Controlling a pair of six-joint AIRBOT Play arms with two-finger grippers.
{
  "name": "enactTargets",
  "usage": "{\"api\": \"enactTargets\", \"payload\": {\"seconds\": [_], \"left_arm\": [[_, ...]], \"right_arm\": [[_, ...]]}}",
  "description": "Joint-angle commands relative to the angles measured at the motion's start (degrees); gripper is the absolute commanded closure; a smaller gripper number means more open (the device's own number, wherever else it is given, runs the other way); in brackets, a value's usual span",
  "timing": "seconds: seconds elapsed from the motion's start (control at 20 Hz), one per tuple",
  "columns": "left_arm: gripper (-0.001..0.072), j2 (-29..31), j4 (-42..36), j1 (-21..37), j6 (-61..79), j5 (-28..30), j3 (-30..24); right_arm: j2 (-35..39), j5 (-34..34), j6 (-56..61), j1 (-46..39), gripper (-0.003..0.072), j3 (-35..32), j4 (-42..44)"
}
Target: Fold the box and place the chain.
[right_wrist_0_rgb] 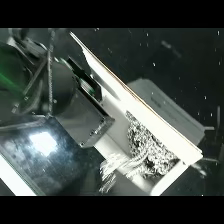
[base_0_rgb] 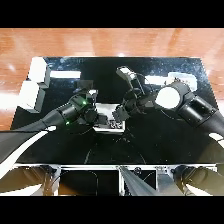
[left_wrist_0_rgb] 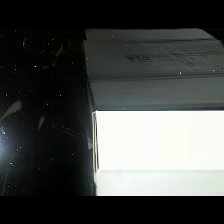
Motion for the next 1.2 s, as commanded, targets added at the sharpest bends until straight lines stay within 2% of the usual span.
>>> {"api": "enactTargets", "payload": {"seconds": [0.0,0.15,0.25,0.4,0.5,0.6,1.05,1.1,1.15], "left_arm": [[0.0687,-0.02,0.0,-0.02,0.0,0.13,0.02],[0.0687,0.0,-0.04,-0.02,0.0,0.15,0.04],[0.0687,0.0,-0.42,-0.02,0.0,0.17,0.04],[0.0688,0.0,-0.39,0.0,0.0,0.2,0.17],[0.0688,0.0,-0.44,-0.02,0.0,0.13,0.61],[0.0687,0.0,-0.37,0.0,0.02,0.15,1.55],[0.0683,0.0,-0.44,-0.02,0.26,1.42,3.08],[0.0646,0.0,-0.44,-0.02,0.26,1.84,3.08],[0.051,0.0,-0.46,-0.02,0.26,2.12,3.15]], "right_arm": [[-0.5,3.1,2.1,-0.02,0.0073,-0.11,-0.74],[1.22,3.91,2.27,-1.84,0.0073,0.02,-3.26],[4.72,6.32,2.93,-6.01,0.0073,0.04,-6.6],[8.7,16.2,3.37,-15.17,0.0072,0.0,-12.9],[9.31,22.18,3.41,-20.76,0.0072,-0.02,-12.68],[9.38,22.62,3.28,-23.23,0.0073,-0.11,-12.63],[9.38,21.88,2.95,-23.34,0.0073,-0.13,-12.2],[9.38,21.86,2.95,-23.34,0.0073,-0.11,-12.15],[9.38,21.86,2.95,-23.34,0.0073,-0.13,-12.17]]}}
